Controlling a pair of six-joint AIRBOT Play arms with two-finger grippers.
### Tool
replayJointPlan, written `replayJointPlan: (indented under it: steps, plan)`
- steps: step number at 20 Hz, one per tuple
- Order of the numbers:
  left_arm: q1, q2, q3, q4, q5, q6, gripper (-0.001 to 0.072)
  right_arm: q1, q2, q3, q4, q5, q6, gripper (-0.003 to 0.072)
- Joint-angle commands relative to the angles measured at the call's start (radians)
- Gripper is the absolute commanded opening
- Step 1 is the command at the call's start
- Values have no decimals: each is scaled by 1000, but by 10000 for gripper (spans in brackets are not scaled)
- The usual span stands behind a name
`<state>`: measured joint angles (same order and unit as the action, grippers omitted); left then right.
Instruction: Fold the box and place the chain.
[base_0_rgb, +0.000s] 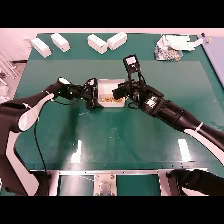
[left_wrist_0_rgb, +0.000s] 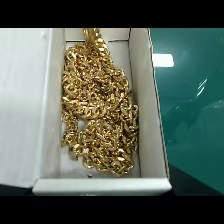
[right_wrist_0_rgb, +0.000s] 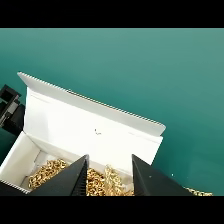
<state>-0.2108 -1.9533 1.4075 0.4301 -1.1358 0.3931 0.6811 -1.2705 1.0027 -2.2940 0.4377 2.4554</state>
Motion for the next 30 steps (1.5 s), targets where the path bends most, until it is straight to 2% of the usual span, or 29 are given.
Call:
replayJointPlan:
  steps: [1, 3, 5, 6, 7, 9, 11, 14, 17, 19, 21, 24, 27, 30]
  plan:
    - [1, 0, 0, 0, 1, 0, 476, -12, -6, -18, 5, -64, 20, 350]
    - [1, 0, 0, 0, 1, 0, 475, -15, 5, -18, 5, -56, -27, 349]
    - [1, 0, 0, 0, 1, 0, 476, -26, 15, -19, 6, 26, -153, 349]
    - [1, 0, 0, 0, 1, 0, 476, -41, 15, -21, 6, 93, -241, 324]
    - [1, 0, 0, 0, 0, 0, 476, -64, 15, -33, 7, 118, -335, 251]
    - [1, 0, 0, 0, 1, 0, 476, -137, 15, -71, 50, 82, -513, 246]
    - [1, 0, 0, 0, 1, 0, 475, -227, 14, -89, 186, 16, -764, 246]
    - [1, 0, 0, 0, 0, 0, 476, -362, -3, -89, 505, -61, -1203, 244]
    - [1, 0, 0, 0, 1, 0, 476, -463, -41, -88, 865, -67, -1638, 244]
    - [1, 0, 0, 0, 1, 0, 475, -517, -89, -76, 1089, -22, -1893, 245]
    - [1, 0, 0, 0, 1, 0, 476, -559, -154, -42, 1279, 85, -2102, 377]
    - [1, 0, 0, 0, 1, 0, 476, -586, -262, 45, 1379, 179, -2242, 379]
    - [1, 0, 0, 0, 2, 0, 476, -591, -362, 154, 1397, 306, -2292, 495]
    - [1, 0, 0, 0, 2, 0, 476, -592, -419, 229, 1396, 362, -2317, 495]
